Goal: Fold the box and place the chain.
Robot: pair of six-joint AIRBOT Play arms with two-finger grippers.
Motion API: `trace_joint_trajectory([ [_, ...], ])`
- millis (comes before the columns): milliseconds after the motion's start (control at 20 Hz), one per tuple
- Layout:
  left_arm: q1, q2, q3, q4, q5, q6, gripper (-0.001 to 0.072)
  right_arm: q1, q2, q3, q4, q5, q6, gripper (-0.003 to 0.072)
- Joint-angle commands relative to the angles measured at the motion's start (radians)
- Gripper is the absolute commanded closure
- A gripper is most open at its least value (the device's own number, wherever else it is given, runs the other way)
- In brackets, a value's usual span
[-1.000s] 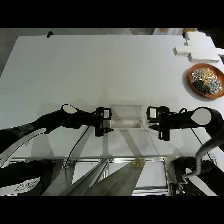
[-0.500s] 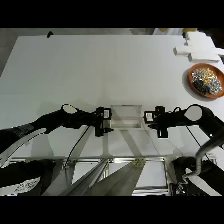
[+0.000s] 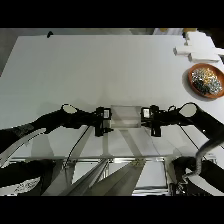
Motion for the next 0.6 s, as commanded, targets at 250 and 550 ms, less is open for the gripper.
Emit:
trace_joint_trajectory([
  [250, 0.000, 0.000, 0.000, 0.000, 0.000, -0.001, 0.0636, 0.075, -0.053, 0.000, 0.150, -0.101, -0.009, 0.0441],
  [550, 0.000, 0.000, 0.000, 0.000, 0.000, -0.001, 0.0636, 0.072, -0.048, 0.000, 0.126, -0.110, 0.106, 0.0371],
])
